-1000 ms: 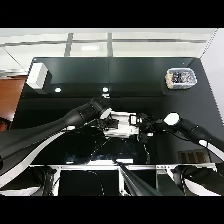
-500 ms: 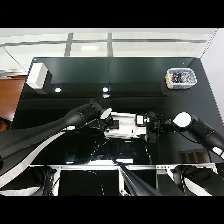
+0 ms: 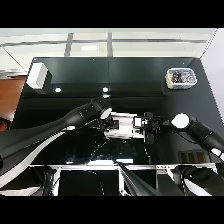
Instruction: Fold the box and place the chain.
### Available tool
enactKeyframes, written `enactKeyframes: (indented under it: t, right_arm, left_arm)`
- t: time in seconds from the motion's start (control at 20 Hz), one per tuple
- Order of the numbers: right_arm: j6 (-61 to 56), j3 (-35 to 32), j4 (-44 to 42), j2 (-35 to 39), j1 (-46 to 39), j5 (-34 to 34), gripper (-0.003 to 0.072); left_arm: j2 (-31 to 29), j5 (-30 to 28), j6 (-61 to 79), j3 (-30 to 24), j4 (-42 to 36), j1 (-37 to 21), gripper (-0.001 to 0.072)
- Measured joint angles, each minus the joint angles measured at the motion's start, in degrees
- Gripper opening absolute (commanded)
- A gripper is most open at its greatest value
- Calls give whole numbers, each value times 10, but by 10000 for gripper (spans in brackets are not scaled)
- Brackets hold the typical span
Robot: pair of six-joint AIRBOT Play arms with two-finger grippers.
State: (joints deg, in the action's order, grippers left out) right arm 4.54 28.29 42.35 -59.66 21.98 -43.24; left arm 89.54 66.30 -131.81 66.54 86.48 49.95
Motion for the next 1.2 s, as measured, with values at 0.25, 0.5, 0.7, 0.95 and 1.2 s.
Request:
enactKeyframes:
  t: [0.25,0.5,0.7,0.95,1.2]
  right_arm:
    - [2,0,-82,-29,14,18,159]
    - [1,-1,-113,-50,19,24,407]
    - [-12,-1,-118,-55,20,33,344]
    - [-22,-1,-120,-56,20,37,143]
    - [-74,3,-117,-50,14,34,15]
  left_arm:
    - [0,-3,0,0,0,0,24]
    - [0,-12,0,0,-1,0,24]
    - [0,-16,-1,0,-2,0,24]
    - [0,-16,-3,0,-3,0,24]
    - [0,-16,-7,0,-4,0,22]
